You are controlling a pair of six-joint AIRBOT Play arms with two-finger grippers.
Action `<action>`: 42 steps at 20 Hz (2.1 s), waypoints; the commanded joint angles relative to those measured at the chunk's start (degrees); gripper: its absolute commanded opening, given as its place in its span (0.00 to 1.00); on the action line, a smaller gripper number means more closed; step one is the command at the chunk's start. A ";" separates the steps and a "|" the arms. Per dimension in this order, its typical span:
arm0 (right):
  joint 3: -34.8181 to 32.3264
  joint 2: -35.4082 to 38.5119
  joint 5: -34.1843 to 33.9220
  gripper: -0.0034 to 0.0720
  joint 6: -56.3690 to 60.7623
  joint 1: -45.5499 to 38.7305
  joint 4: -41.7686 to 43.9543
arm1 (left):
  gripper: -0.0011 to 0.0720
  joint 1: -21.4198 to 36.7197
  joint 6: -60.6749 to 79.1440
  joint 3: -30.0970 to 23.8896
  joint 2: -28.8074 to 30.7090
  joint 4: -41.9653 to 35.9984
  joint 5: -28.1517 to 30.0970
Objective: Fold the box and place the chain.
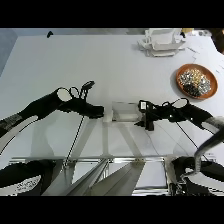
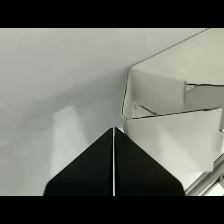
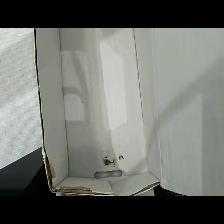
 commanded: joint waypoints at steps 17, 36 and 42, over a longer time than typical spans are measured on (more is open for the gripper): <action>0.00 0.02 0.02 0.65 0.00 0.02 0.02 | 0.32 -5.14 -0.04 2.51 1.75 -2.80 2.03; 0.00 0.02 0.02 0.65 0.02 0.02 0.02 | 0.30 -4.04 -5.18 2.51 3.87 2.51 -1.55; 0.00 0.02 0.02 0.65 0.00 0.02 0.00 | 0.50 -5.88 -3.85 2.51 3.82 1.07 -2.19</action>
